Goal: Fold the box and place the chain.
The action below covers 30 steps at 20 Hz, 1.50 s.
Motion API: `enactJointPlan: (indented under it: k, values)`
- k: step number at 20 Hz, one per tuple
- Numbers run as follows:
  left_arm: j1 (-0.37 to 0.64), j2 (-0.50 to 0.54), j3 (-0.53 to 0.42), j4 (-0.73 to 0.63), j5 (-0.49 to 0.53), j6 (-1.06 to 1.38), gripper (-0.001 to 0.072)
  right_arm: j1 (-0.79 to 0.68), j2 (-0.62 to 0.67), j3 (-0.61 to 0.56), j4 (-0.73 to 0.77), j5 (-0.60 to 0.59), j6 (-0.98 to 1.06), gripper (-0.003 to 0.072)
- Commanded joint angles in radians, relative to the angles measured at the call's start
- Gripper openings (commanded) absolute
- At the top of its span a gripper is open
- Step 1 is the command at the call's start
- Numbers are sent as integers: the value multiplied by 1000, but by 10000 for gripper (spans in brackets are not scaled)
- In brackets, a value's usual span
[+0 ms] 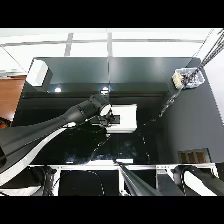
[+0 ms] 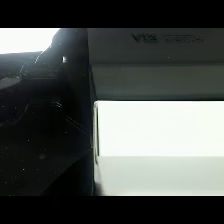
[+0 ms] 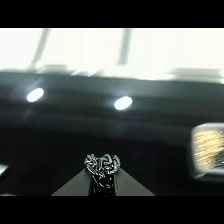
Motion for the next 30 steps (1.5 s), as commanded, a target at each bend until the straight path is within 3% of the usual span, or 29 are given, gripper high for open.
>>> enactJointPlan:
  k: [1, 5, 9, 12, 15, 19, 24, 30]
  values:
    - [1, 0, 0, 0, -2, 0, 31, 53, 16, -36, 99, 97, -10, 7]
    - [1, 0, 0, 0, -2, 0, 31, 178, 19, -108, 99, 174, -33, 7]
    - [1, 0, 0, 0, -3, 0, 31, 308, 21, -229, 116, 166, -58, 7]
    - [1, 0, 0, 0, -2, 0, 31, 362, 21, -357, 218, 145, -111, 8]
    - [1, 0, 0, 1, 0, 1, 31, 379, 21, -467, 265, 67, -163, 8]
    - [1, 0, 0, 1, -1, 0, 31, 379, 21, -569, 438, -11, -246, 7]
    - [1, 0, 0, 1, -1, 0, 31, 389, 21, -716, 470, -100, -281, 7]
    - [1, 0, 0, 1, -1, 0, 31, 439, 13, -1033, 497, -384, -280, 8]
